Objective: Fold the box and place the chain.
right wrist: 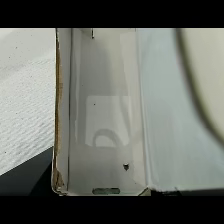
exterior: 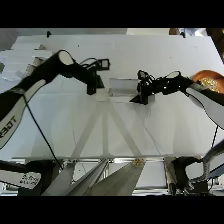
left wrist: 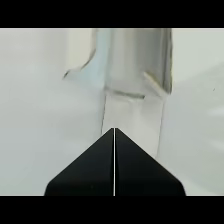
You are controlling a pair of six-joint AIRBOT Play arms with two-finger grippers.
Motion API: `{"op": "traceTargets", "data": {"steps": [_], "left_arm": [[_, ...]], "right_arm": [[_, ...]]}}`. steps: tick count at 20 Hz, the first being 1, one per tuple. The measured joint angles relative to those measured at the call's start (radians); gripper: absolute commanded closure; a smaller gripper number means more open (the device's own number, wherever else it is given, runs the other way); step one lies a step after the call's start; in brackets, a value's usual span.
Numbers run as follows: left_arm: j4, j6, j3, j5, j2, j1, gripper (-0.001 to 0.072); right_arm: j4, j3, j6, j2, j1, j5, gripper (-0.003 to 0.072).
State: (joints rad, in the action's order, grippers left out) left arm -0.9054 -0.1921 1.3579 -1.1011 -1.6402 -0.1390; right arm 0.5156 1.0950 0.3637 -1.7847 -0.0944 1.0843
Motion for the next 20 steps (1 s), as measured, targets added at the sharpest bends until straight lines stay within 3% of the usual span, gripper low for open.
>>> {"op": "traceTargets", "data": {"steps": [6,12,20], "left_arm": [[-0.039,-0.347,-0.115,0.007,0.084,0.127,0.0707],[-0.159,-0.64,-0.245,0.083,0.091,0.157,0.0704],[-0.042,-0.72,-0.284,0.144,0.049,0.112,0.0704]], "right_arm": [[0.0,0.0,0.0,0.0,0.0,0.001,0.0268],[0.0,0.0,0.001,0.0,0.0,0.001,0.0268],[0.001,0.0,0.001,0.0,0.0,0.001,0.0268]]}}
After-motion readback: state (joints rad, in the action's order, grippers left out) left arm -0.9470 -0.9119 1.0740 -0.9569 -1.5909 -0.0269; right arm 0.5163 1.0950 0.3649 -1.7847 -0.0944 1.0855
